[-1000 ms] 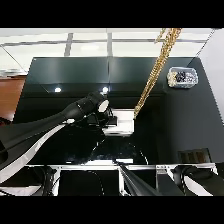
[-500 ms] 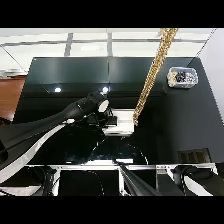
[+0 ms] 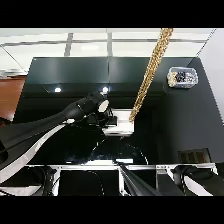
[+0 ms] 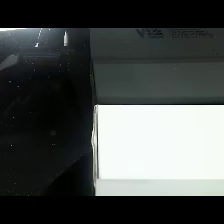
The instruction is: Fold the box and place the chain.
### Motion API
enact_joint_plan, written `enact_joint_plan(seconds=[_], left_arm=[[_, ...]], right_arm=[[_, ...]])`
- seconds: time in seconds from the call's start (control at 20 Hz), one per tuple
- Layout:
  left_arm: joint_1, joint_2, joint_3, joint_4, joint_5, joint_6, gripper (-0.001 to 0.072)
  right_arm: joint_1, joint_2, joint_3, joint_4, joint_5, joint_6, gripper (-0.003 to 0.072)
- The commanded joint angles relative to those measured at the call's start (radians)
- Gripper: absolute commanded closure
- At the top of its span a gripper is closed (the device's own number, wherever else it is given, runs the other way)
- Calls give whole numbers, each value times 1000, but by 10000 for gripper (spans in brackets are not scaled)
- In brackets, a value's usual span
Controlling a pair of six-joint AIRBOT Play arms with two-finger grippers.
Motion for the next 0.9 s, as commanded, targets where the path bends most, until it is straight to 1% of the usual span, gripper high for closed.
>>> enact_joint_plan(seconds=[0.0,0.15,0.3,0.4,0.6,0.75,0.85], left_arm=[[1,0,0,0,0,0,678],[1,0,0,0,0,0,678],[1,0,0,0,0,0,678],[1,0,0,0,0,0,678],[1,0,0,0,0,0,678],[1,0,0,0,0,0,678],[1,0,0,0,0,0,678]], right_arm=[[1,-8,-2,-49,61,8,671],[1,-10,-63,-71,105,17,670],[44,-10,-190,-102,132,17,670],[77,-10,-272,-182,139,17,671],[81,-5,-399,-330,208,39,671],[84,22,-555,-330,201,50,671],[98,28,-657,-281,144,50,671]])
